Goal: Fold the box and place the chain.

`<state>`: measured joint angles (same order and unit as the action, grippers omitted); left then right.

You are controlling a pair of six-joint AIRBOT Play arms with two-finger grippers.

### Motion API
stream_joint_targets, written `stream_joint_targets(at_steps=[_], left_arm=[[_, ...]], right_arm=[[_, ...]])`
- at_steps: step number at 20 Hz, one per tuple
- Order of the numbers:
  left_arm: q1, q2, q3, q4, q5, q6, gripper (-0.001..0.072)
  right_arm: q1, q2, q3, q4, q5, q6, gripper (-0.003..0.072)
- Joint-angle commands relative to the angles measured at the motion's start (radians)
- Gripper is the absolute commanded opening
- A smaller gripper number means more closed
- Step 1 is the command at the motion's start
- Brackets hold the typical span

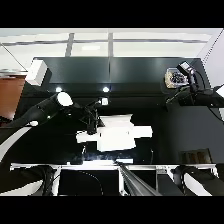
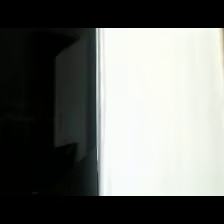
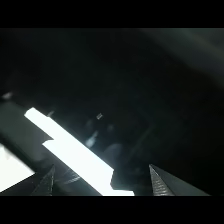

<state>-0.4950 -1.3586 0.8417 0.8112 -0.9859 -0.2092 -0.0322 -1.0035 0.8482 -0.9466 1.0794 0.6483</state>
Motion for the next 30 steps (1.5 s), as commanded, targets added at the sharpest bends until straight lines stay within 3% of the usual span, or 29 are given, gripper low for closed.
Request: stream_joint_targets(at_steps=[1, 3, 6, 16, 23, 30], left_arm=[[-0.028, -0.049, 0.002, 0.059, 0.061, 0.000, 0.0030], [-0.027, -0.076, 0.003, 0.039, 0.063, 0.000, 0.0029], [-0.028, -0.076, 0.003, 0.037, 0.058, 0.000, 0.0030], [-0.027, -0.076, 0.003, 0.037, 0.060, 0.000, 0.0030], [-0.027, -0.076, 0.003, 0.037, 0.061, 0.000, 0.0030], [-0.028, -0.076, 0.003, 0.037, 0.061, 0.000, 0.0030]], right_arm=[[0.059, -0.001, -0.042, 0.006, -0.058, -0.101, 0.0716], [0.109, -0.001, -0.107, -0.025, -0.032, -0.222, 0.0716], [0.189, -0.001, -0.189, -0.087, -0.030, -0.231, 0.0716], [0.356, -0.002, -0.349, -0.029, -0.015, -0.441, 0.0716], [0.570, -0.002, -0.372, 0.013, -0.201, -0.448, 0.0715], [0.620, 0.000, -0.360, 0.047, -0.223, -0.435, 0.0714]])
